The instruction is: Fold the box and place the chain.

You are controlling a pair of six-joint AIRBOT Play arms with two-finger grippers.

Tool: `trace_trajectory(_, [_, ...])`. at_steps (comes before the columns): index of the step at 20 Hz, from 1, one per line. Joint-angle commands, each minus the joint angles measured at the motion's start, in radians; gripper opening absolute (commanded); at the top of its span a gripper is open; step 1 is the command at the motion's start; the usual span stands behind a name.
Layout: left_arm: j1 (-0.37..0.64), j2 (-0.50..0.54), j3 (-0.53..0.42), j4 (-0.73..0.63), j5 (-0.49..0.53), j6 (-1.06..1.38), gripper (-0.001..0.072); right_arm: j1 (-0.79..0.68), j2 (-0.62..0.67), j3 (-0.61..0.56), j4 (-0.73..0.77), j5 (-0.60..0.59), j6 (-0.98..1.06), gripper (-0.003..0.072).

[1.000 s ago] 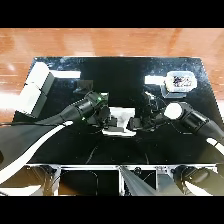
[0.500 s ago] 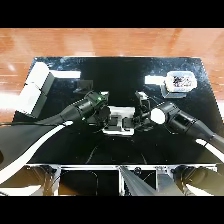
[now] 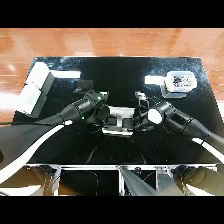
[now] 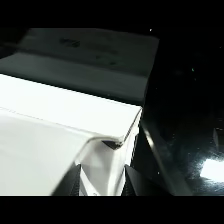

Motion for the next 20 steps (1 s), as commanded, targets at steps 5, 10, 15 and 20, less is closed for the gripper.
trace_trajectory(5, [-0.001,0.000,0.001,-0.001,0.008,0.000,0.0019,0.001,-0.048,0.048,-0.100,0.045,0.052,0.0314])
trace_trajectory(10, [-0.001,0.000,0.001,-0.001,0.010,0.000,0.0018,0.000,-0.098,0.087,-0.109,0.073,0.059,0.0314])
trace_trajectory(15, [-0.001,0.000,0.001,-0.001,0.009,0.000,0.0018,0.001,-0.115,0.087,-0.119,0.087,0.044,0.0129])
trace_trajectory(20, [-0.001,0.000,0.001,-0.001,0.009,0.000,0.0018,0.000,-0.119,0.087,-0.113,0.090,0.035,0.0129])
